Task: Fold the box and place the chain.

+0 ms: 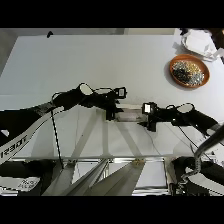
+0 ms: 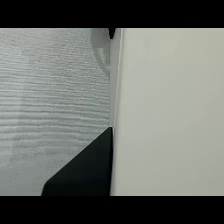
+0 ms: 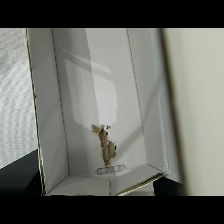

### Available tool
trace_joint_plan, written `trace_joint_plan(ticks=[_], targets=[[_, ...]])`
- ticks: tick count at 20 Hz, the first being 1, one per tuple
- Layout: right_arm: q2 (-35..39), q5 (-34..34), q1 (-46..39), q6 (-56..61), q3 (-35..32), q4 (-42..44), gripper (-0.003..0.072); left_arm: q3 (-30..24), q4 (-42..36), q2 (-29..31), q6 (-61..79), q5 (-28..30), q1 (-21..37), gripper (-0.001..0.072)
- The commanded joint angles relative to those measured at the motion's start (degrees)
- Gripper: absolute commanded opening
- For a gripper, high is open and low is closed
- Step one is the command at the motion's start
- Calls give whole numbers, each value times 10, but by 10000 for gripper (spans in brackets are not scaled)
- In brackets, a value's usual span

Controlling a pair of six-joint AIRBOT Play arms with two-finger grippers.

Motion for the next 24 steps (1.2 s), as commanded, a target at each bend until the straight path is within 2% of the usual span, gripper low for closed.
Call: trace_joint_plan(ticks=[1,2,5,9,12,18,20,22,24], targets=[[-1,1,0,0,0,-1,471,0,0,0,0,0,0,12],[-1,4,0,0,0,2,534,0,0,0,0,0,0,12],[-1,17,-1,0,0,29,652,0,0,0,0,0,0,12],[-1,46,-1,0,8,35,689,0,0,0,0,0,0,12],[-1,61,-14,0,14,32,688,0,0,0,0,0,0,12],[-1,47,-25,2,14,-4,662,0,0,0,0,0,0,12],[-1,45,-25,2,14,-4,635,0,0,0,0,0,0,12],[-2,46,-25,2,14,-4,538,0,0,0,0,0,0,12],[-6,46,-25,3,14,-4,535,0,0,0,0,0,0,12]])
